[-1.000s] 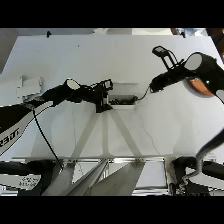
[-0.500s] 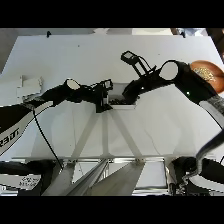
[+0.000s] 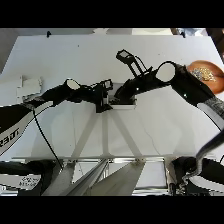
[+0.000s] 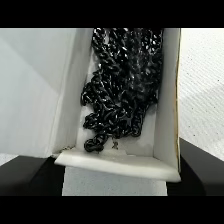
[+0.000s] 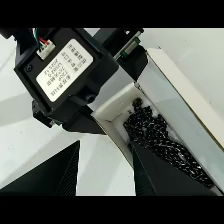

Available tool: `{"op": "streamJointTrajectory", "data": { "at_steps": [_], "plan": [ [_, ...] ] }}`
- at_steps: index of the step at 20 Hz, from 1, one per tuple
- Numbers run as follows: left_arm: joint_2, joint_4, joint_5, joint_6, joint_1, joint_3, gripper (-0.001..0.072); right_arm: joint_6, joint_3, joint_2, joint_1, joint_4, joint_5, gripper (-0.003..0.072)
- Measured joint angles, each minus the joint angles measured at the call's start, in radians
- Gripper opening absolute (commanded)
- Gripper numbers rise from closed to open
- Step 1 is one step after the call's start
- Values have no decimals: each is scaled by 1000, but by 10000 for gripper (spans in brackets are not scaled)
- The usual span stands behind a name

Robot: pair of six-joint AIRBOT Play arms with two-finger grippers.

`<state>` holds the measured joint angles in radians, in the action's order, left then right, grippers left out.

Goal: Fold the box and place the chain.

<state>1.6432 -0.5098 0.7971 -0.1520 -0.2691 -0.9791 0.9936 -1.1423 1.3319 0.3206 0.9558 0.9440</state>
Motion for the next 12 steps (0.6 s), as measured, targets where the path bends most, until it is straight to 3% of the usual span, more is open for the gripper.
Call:
{"op": "streamJointTrajectory", "data": {
  "at_steps": [7,12],
  "plan": [
    [0,0,0,0,0,0,236,-17,0,0,-57,130,12,311],
    [0,0,0,0,0,0,236,-275,51,0,-240,57,97,317]
  ]
}}
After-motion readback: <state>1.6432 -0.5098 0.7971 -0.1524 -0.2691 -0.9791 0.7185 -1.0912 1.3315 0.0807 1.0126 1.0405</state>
